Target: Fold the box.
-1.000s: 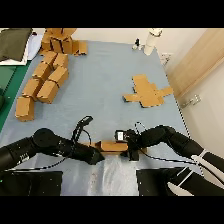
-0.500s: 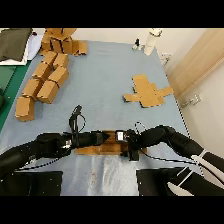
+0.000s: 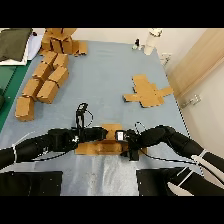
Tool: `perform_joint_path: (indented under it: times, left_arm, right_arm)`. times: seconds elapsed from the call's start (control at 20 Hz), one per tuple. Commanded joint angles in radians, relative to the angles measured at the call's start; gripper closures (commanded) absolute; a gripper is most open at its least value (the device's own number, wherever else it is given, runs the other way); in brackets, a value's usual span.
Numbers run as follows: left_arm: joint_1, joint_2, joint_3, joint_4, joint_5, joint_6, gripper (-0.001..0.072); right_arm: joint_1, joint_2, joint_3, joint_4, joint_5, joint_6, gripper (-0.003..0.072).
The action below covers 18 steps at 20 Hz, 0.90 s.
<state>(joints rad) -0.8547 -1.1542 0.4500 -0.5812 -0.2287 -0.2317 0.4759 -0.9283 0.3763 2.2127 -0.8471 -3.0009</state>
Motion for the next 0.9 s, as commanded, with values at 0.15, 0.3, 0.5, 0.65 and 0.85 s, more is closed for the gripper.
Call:
perform_joint_path:
  times: [0.15, 0.3, 0.5, 0.65, 0.85]
  left_arm:
    - [-0.004, -0.009, 0.009, 0.043, -0.015, -0.007, 0.0698]
    - [-0.031, -0.021, 0.009, 0.225, -0.006, -0.171, 0.07]
    - [-0.024, -0.021, 0.012, 0.652, -0.036, -0.565, 0.07]
    - [0.001, -0.021, 0.013, 0.857, -0.069, -0.741, 0.0701]
    - [0.054, -0.021, 0.06, 0.909, -0.072, -0.727, 0.07]
  right_arm:
    - [0.0, 0.001, 0.0, -0.001, 0.001, 0.0, 0.0127]
    - [0.0, 0.001, 0.0, -0.001, 0.001, 0.0, 0.0127]
    - [0.0, 0.001, 0.0, -0.001, 0.001, 0.0, 0.0127]
    - [0.0, 0.001, 0.0, -0.001, 0.001, 0.0, 0.0127]
    - [0.0, 0.001, 0.0, 0.002, 0.0, 0.0, 0.0127]
